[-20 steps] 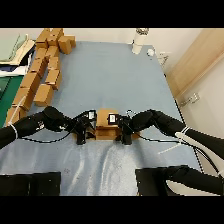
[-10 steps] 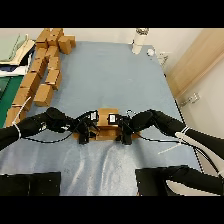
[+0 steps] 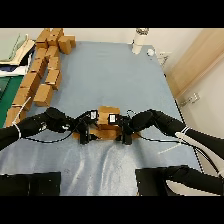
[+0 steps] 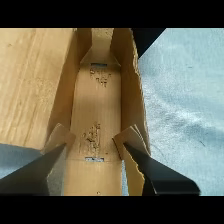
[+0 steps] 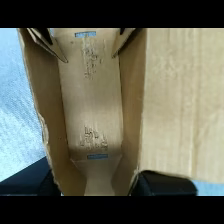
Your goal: Fold the box.
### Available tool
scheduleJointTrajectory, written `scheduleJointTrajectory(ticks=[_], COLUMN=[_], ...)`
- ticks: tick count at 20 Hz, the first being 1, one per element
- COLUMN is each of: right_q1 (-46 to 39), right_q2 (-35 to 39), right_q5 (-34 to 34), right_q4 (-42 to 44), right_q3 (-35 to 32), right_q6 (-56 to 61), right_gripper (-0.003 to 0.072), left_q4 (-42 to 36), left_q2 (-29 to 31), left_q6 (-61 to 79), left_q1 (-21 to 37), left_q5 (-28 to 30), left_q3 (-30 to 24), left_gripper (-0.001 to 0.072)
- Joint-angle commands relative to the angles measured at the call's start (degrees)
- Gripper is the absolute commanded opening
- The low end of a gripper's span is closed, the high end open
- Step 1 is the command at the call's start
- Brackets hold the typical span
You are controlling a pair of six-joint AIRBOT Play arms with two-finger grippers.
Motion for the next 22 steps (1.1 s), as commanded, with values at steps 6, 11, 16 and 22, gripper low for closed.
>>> scheduleJointTrajectory(ticks=[6, 11, 16, 22], right_q1=[0.04, 0.04, 0.04, 0.04], right_q2=[-0.04, -0.04, -0.04, -0.04], right_q5=[0.0, 0.0, 0.0, 0.0], right_q4=[0.07, 0.07, 0.04, 0.04], right_q3=[0.0, 0.0, 0.0, 0.0], right_q6=[0.0, 0.0, 0.0, 0.0], right_gripper=[0.0494, 0.0494, 0.0495, 0.0495], left_q4=[3.06, 14.16, 40.68, 42.75], left_q2=[0.83, 8.94, 18.38, 17.92], left_q6=[-3.56, -21.22, -77.33, -98.42], left_q1=[0.15, 0.24, 6.95, 20.06], left_q5=[0.02, 0.39, -1.73, -10.8], left_q3=[0.04, 0.02, 0.0, -2.93], left_gripper=[0.0014, 0.0013, 0.0011, 0.0011])
